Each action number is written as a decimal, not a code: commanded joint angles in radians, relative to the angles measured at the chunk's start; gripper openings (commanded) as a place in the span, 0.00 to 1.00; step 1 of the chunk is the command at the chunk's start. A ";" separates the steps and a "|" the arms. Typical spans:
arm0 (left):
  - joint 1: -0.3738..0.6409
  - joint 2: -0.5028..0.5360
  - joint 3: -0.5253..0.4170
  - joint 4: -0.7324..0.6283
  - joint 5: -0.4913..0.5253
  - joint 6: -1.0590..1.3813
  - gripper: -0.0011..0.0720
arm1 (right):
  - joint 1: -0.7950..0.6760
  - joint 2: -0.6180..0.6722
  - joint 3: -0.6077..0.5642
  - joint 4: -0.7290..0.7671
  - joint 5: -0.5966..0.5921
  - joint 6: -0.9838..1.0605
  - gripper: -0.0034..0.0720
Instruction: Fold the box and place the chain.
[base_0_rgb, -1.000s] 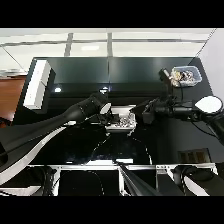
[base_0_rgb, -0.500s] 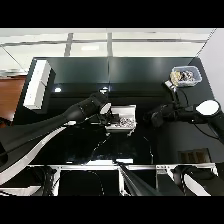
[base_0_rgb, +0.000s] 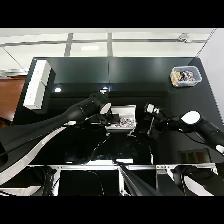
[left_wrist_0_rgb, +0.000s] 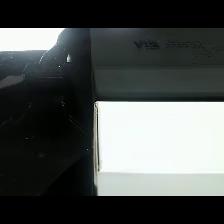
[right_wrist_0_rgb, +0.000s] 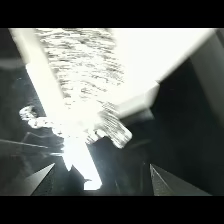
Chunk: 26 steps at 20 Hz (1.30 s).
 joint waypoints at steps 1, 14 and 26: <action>0.000 -0.001 0.000 0.000 -0.001 0.000 0.06 | 0.039 -0.068 -0.009 0.088 -0.033 -0.269 1.00; 0.000 -0.001 0.000 0.000 0.001 0.000 0.06 | 0.039 -0.131 0.014 0.153 -0.085 -0.355 0.85; 0.000 -0.001 0.000 0.000 0.000 0.000 0.06 | 0.039 -0.150 0.034 0.124 -0.057 -0.340 0.07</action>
